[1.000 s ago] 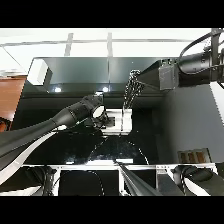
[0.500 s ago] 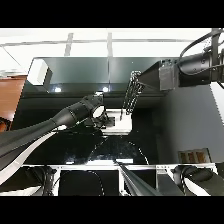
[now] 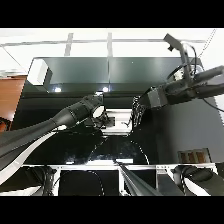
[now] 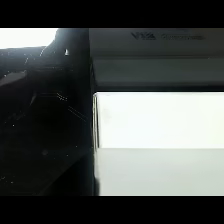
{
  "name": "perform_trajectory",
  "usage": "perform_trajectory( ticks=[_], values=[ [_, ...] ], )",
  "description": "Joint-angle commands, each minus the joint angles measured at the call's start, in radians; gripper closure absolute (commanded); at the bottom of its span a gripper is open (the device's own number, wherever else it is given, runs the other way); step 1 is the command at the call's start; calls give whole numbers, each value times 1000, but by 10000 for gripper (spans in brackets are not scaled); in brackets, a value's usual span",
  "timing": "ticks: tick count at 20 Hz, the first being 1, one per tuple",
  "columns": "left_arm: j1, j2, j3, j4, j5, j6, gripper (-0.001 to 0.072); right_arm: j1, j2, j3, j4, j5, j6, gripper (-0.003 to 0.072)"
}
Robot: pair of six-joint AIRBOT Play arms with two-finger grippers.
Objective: Fold the box and place the chain.
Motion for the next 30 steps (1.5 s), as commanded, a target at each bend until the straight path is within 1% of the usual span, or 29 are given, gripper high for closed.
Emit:
perform_trajectory(
  ticks=[1, 5, 7, 8, 10, 11, 12, 14, 15, 18, 19, 20, 21, 23, 27, 28, 30],
  values=[
    [1, 0, 0, 0, 1, 0, 684, 1, 0, -79, 105, -95, -32, 676],
    [1, 0, 0, 0, 2, 0, 683, 1, 0, -70, 114, -101, -58, 676],
    [1, 0, 0, 0, 2, 0, 683, 12, 0, -74, 96, -99, -58, 676],
    [1, 0, 0, 0, 3, 0, 684, 25, 0, -86, 71, -103, -58, 676],
    [1, 0, 0, 0, 3, 0, 683, 66, -3, -134, -64, -127, -26, 676],
    [1, 0, 0, 0, 2, 0, 683, 90, -6, -173, -126, -166, 19, 676],
    [1, 0, 0, 0, 2, 0, 683, 112, -9, -219, -138, -222, 39, 676],
    [1, 0, 0, 0, 3, 0, 683, 157, -20, -293, -113, -343, 41, 676],
    [1, 0, 0, 0, 3, 0, 683, 183, -33, -315, -111, -391, 41, 676],
    [1, 0, 0, 0, 4, 0, 683, 231, -87, -319, -94, -441, 41, 675],
    [1, 0, 0, 0, 4, 0, 683, 237, -95, -319, -96, -448, 46, 654],
    [1, 0, 0, 0, 4, 0, 684, 237, -98, -319, -100, -448, 69, 442],
    [1, 0, 0, 0, 4, 0, 683, 236, -97, -319, -110, -444, 79, 309],
    [1, 0, 0, 0, 4, 0, 683, 211, -94, -318, -140, -406, 79, 308],
    [1, 0, 0, -2, 4, 0, 683, 53, -41, -318, -262, -245, 79, 309],
    [1, 0, 0, -2, -9, 0, 683, 14, -26, -318, -291, -219, 78, 309],
    [1, 0, 0, -3, -16, 0, 683, -37, -10, -318, -316, -204, 75, 309]
  ],
)
